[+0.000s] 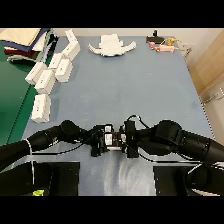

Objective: Fold the box.

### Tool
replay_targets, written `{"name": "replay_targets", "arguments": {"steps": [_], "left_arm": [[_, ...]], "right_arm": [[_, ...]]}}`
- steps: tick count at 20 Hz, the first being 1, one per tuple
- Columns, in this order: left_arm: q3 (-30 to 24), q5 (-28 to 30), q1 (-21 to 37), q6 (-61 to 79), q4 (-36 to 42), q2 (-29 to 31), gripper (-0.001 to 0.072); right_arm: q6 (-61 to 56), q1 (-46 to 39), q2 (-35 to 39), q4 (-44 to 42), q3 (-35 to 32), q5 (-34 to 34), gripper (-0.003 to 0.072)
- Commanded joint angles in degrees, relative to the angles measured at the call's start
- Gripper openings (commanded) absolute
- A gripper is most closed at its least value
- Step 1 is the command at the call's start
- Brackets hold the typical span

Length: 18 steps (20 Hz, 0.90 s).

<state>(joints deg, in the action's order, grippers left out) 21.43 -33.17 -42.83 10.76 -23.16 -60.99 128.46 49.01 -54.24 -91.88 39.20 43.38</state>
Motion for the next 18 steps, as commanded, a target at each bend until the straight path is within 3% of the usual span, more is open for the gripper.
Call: {"name": "replay_targets", "arguments": {"steps": [1,11,13,18], "left_arm": [[0.02,-0.33,-0.04,0.13,-0.02,-0.04,0.0342],[0.02,-0.33,-0.04,0.13,-0.02,-0.04,0.0342],[0.02,-0.35,-0.04,0.13,-0.02,-0.04,0.0342],[0.02,-0.33,-0.04,0.13,-0.02,-0.04,0.0342]], "right_arm": [[-0.07,0.0,0.39,0.52,1.4,-0.26,0.0519],[-0.09,-0.11,0.11,2.08,1.42,-0.24,0.0496],[-0.09,-0.09,-0.37,1.62,1.42,0.48,0.0293],[-0.07,-0.07,-1.66,-1.27,1.4,2.6,0.0287]]}}
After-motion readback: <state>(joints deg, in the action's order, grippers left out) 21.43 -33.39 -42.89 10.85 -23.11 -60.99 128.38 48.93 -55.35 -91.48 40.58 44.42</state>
